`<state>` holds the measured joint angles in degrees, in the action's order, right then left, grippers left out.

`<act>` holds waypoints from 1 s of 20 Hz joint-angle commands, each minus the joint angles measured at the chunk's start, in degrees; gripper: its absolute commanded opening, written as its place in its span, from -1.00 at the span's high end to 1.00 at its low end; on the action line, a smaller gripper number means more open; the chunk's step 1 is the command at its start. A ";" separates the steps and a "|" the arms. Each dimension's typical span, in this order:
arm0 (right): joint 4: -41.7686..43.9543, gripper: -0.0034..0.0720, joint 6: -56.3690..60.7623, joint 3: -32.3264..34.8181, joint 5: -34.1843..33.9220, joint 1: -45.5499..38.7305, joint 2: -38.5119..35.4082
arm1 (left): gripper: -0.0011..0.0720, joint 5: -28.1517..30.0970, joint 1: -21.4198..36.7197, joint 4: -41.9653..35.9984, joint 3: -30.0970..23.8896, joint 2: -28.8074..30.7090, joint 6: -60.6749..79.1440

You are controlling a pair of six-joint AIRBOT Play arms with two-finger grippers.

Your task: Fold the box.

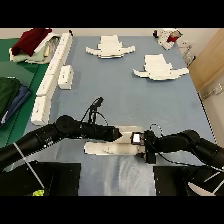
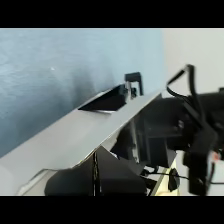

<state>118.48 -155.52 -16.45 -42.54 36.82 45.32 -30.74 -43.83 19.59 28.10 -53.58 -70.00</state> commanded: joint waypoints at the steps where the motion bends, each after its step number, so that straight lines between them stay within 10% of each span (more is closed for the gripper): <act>1: 0.02 -0.28 0.02 -0.02 0.02 0.04 -0.02 | 0.93 0.35 2.75 0.61 0.09 -4.90 -0.57; 13: 0.02 -0.28 0.02 -0.02 0.02 0.04 -0.02 | 0.93 -8.90 10.73 4.44 1.07 -12.61 8.50; 20: 0.02 -0.28 0.02 -0.02 0.00 0.04 0.00 | 0.94 -14.29 13.62 13.70 6.36 2.97 18.10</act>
